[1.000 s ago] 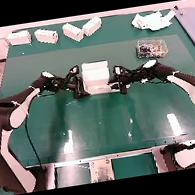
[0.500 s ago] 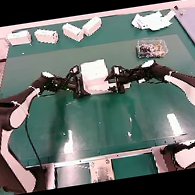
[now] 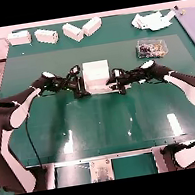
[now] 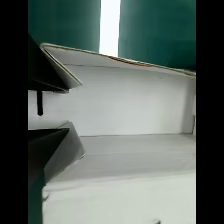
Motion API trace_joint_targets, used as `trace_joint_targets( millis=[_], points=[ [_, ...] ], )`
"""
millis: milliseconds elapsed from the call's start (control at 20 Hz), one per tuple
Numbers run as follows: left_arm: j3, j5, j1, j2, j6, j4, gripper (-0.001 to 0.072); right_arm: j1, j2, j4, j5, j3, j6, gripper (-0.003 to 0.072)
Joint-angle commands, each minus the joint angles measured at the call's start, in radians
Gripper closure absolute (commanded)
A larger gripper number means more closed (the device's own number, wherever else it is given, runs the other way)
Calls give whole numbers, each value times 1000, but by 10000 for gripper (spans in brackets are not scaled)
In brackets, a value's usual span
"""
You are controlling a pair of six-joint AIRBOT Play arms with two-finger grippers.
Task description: Fold the box and place the chain.
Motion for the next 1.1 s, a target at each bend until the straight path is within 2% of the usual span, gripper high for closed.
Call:
trace_joint_targets(
  millis=[0,100,200,300,400,450,550,750,950,1050],
  points=[
    [1,-5,2,0,3,8,241,-39,13,0,-1,2,98,401],
    [1,-5,2,0,4,8,241,-70,27,0,8,1,134,436],
    [1,-5,2,0,4,8,241,-89,53,0,15,1,155,436],
    [1,-5,2,0,3,8,241,-105,82,-37,14,1,201,502],
    [1,-5,2,0,3,8,241,-131,105,-61,14,1,261,508],
    [1,-5,2,0,4,8,241,-149,116,-62,14,1,306,541],
    [1,-5,2,0,3,8,241,-193,136,-62,13,2,459,672],
    [1,-5,2,0,3,8,241,-292,149,-71,14,1,865,673],
    [1,-5,2,0,4,8,241,-379,149,-129,16,0,1171,674],
    [1,-5,2,0,3,8,241,-385,148,-174,28,-7,1259,674]
  ],
)
